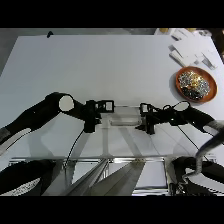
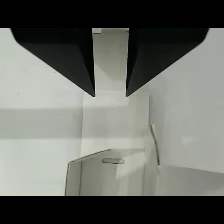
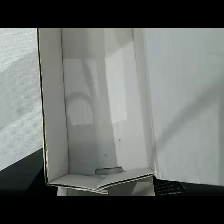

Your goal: Fold the box and place the chain.

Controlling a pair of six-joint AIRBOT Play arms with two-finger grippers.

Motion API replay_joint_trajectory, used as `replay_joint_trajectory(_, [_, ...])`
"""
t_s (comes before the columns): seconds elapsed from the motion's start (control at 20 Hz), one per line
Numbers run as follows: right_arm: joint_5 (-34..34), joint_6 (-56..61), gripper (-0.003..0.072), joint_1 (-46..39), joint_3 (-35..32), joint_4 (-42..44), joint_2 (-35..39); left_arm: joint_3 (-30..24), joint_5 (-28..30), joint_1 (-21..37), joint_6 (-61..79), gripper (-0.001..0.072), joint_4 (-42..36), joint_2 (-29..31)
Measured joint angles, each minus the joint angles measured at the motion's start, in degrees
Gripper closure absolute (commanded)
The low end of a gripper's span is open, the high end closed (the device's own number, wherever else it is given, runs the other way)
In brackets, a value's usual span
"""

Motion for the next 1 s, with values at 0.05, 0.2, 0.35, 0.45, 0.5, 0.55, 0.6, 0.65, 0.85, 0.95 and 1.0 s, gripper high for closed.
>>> replay_joint_trajectory(0.05, [0.0, 0.0, 0.0426, 0.0, 0.0, 0.0, 0.0, -0.98, 0.9, 0.63, 4.59, 0.0487, -1.53, -0.5])
replay_joint_trajectory(0.2, [0.0, 0.0, 0.0426, 0.0, 0.0, 0.0, 0.0, -3.34, 2.54, 3.02, 17.62, 0.047, -7.1, -1.95])
replay_joint_trajectory(0.35, [0.02, 0.0, 0.0426, 0.0, 0.0, 0.0, 0.0, -4.37, 4.2, 5.2, 27.3, 0.0374, -12.48, -3.45])
replay_joint_trajectory(0.45, [0.02, 0.0, 0.0426, 0.0, 0.0, 0.0, 0.0, -4.66, 4.96, 5.95, 32.11, 0.0374, -14.91, -4.37])
replay_joint_trajectory(0.5, [0.02, 0.0, 0.0426, 0.0, 0.0, 0.0, 0.0, -4.74, 5.07, 6.14, 34.1, 0.0374, -16.13, -4.72])
replay_joint_trajectory(0.55, [0.02, 0.0, 0.0426, 0.0, 0.0, 0.0, 0.0, -4.81, 5.33, 6.32, 35.98, 0.0374, -17.57, -5.01])
replay_joint_trajectory(0.6, [0.02, 0.0, 0.0426, 0.0, 0.0, 0.0, 0.0, -4.85, 5.4, 6.36, 37.57, 0.0374, -19.02, -5.2])
replay_joint_trajectory(0.65, [0.02, 0.0, 0.0426, 0.0, 0.0, 0.0, 0.0, -4.87, 5.53, 6.32, 39.19, 0.0374, -20.48, -5.38])
replay_joint_trajectory(0.85, [0.02, 0.0, 0.0426, 0.0, 0.0, 0.0, 0.0, -4.92, 6.27, 5.33, 42.53, 0.0377, -23.41, -6.49])
replay_joint_trajectory(0.95, [0.02, 0.0, 0.0426, 0.0, 0.0, 0.0, 0.0, -4.92, 6.56, 4.5, 43.25, 0.038, -24.09, -7.15])
replay_joint_trajectory(1.0, [0.02, 0.0, 0.0426, 0.0, 0.0, 0.0, 0.0, -4.92, 6.69, 3.91, 43.43, 0.0393, -24.35, -7.43])
